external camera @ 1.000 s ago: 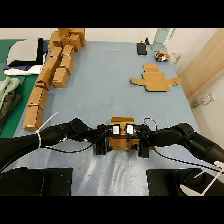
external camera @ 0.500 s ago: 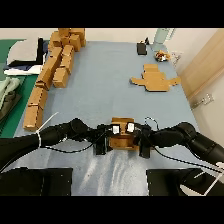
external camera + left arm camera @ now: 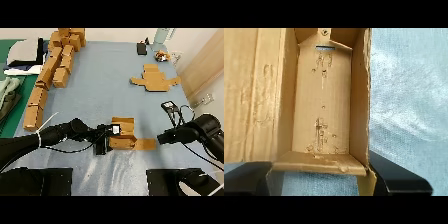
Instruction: Fold the box.
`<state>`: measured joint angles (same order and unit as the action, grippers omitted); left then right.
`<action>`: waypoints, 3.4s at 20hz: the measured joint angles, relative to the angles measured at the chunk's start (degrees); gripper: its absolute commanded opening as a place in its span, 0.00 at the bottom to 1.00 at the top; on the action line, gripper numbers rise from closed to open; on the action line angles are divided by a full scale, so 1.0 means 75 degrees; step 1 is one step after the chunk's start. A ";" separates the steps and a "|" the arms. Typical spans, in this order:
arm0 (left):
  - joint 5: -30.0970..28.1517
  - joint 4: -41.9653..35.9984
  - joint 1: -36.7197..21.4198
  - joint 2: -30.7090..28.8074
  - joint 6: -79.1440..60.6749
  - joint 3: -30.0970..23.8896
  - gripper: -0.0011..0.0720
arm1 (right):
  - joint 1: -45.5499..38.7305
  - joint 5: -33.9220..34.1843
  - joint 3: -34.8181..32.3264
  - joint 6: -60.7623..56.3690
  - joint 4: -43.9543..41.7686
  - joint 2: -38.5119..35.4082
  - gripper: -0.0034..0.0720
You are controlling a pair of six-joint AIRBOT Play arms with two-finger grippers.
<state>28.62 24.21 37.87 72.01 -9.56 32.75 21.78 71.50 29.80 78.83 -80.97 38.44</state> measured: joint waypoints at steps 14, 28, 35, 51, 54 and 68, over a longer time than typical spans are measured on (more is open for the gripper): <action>0.0006 0.0003 0.0000 0.0000 -0.0003 0.0000 0.84 | -0.0664 -0.1469 -0.0536 0.1795 -0.3826 0.1661 0.05; 0.0006 0.0000 0.0000 0.0000 -0.0003 0.0000 0.84 | -0.0664 -0.1288 -0.0280 0.2034 -0.4188 0.1067 0.05; 0.0006 0.0000 0.0000 0.0000 -0.0003 0.0000 0.84 | -0.0664 -0.1131 -0.0233 0.1795 -0.3867 0.0901 0.05; 0.0003 0.0000 0.0000 0.0000 -0.0003 0.0000 0.84 | -0.0664 -0.1617 -0.0539 0.1614 -0.3835 0.1795 0.05; 0.0000 0.0003 0.0000 0.0000 -0.0003 0.0000 0.84 | -0.0667 -0.1684 -0.0583 0.1833 -0.4132 0.1810 0.05; 0.0009 0.0000 0.0000 0.0000 -0.0003 0.0000 0.84 | -0.0667 -0.1591 -0.0606 0.2165 -0.4919 0.0921 0.09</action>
<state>28.69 24.21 37.87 72.01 -9.58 32.75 16.78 59.57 25.26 95.07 -117.86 45.34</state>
